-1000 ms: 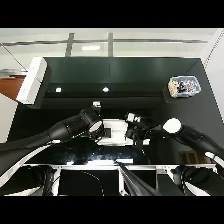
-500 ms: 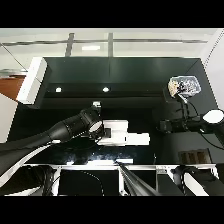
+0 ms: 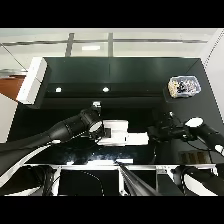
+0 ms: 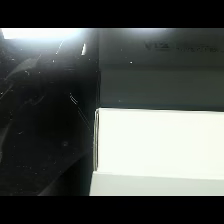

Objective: Fold the box and place the chain.

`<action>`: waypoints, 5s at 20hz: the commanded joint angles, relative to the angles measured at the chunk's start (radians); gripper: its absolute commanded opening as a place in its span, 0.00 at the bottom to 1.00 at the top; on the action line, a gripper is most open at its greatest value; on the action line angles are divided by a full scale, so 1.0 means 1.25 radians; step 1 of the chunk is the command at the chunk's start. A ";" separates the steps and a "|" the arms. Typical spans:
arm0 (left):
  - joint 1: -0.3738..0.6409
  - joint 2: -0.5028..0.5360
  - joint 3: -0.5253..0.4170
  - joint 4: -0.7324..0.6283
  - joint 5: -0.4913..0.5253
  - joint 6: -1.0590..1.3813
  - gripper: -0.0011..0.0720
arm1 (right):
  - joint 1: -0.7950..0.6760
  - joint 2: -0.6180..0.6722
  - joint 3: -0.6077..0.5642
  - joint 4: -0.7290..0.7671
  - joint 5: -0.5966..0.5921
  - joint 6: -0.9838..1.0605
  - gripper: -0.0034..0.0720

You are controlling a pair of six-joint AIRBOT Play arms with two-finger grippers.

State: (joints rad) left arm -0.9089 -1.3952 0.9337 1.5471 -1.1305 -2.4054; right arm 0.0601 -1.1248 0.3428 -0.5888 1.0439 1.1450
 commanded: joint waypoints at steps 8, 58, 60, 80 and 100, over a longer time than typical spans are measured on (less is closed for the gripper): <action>0.000 0.000 0.000 0.000 -0.001 0.000 0.05 | 0.115 -0.029 0.089 0.120 0.095 -0.138 0.97; 0.000 0.000 0.000 0.016 0.000 0.003 0.05 | 0.652 -0.185 0.425 -0.674 -0.028 1.011 0.36; 0.000 0.000 0.000 0.016 0.000 0.003 0.05 | 0.652 -0.193 0.425 -0.660 -0.031 1.011 0.36; 0.000 0.000 0.000 0.016 -0.001 0.003 0.05 | 0.652 -0.198 0.439 -0.655 0.007 0.985 0.32; 0.000 0.000 0.000 0.012 -0.004 0.003 0.05 | 0.647 -0.195 0.475 -0.661 0.057 0.968 0.63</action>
State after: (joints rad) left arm -0.9089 -1.3956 0.9337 1.5661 -1.1339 -2.4031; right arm 0.8703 -1.3727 0.9363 -1.4284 1.1057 2.3672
